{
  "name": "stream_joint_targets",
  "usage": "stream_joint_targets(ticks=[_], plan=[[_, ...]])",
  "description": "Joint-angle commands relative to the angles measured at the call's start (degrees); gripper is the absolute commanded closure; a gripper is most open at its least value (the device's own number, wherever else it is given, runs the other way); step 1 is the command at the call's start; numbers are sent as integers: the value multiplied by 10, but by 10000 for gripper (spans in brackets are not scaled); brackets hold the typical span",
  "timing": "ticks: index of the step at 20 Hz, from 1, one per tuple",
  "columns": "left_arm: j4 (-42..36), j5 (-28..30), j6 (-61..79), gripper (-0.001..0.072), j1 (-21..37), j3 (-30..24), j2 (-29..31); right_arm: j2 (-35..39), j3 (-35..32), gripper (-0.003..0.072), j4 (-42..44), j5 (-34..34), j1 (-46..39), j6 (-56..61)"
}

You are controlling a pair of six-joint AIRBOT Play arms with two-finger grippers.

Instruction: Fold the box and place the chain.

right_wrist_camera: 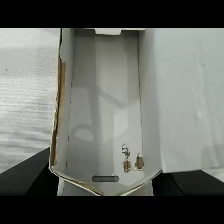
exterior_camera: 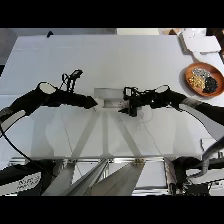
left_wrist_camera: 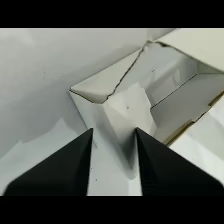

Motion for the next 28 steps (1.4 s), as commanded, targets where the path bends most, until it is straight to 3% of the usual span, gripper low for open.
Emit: stream_joint_targets(ticks=[1,3,5,10,12,16,20,28], plan=[[4,6,-6,238,-1,2,4,0,0,146,0,0,0,0],[4,2,-40,175,-1,8,5,0,0,146,0,0,0,0],[23,-3,-86,175,-4,21,5,0,0,146,0,0,0,0],[285,-4,-332,178,-67,81,3,0,0,146,0,0,0,0],[344,-7,-368,178,-99,92,-4,0,0,146,0,0,0,0],[395,-7,-455,179,-138,100,-26,0,0,146,0,0,0,0],[461,-17,-588,179,-141,107,-30,0,0,146,0,0,0,0],[502,-28,-699,179,-197,130,-41,0,0,146,0,0,0,0]])
